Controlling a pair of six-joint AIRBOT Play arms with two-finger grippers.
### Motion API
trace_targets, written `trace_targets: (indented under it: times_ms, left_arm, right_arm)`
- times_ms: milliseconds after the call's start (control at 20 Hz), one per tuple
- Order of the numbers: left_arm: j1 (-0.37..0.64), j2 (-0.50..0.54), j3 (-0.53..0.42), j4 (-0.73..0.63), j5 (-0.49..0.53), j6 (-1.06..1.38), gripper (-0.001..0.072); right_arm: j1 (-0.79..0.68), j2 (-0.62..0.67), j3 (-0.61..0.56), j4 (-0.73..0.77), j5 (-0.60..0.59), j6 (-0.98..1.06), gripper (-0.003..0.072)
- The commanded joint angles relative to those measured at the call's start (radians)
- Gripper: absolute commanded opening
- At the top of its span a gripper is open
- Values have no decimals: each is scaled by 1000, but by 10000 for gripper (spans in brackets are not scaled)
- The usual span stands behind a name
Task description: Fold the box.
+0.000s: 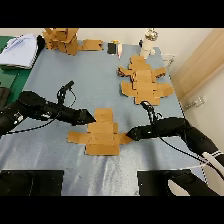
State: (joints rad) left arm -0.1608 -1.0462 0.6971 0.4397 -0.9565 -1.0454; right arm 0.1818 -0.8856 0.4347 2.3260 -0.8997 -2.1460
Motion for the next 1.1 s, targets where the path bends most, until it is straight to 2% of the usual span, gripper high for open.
trace_targets:
  times_ms: [0,50,100,400,550,650,700,900,1050]
  left_arm:
    - [0,1,3,-3,-6,18,436]
    - [0,1,6,-2,-9,19,435]
    - [1,1,14,-2,-20,29,436]
    - [71,0,48,4,-130,35,436]
    - [113,0,48,18,-159,36,435]
    - [132,0,48,39,-182,52,435]
    - [139,0,48,44,-193,75,435]
    - [184,0,48,92,-239,141,435]
    - [241,0,48,192,-265,141,436]
  right_arm:
    - [1,-67,3,5,20,-47,183]
    - [1,-93,14,5,17,-47,213]
    - [1,-119,27,6,9,-47,303]
    - [27,-211,67,20,-54,-46,296]
    - [70,-241,69,20,-48,-47,250]
    - [95,-247,77,22,-31,-76,51]
    - [106,-245,86,28,-23,-92,5]
    - [161,-184,105,23,25,-100,3]
    - [217,-104,60,22,97,-96,2]
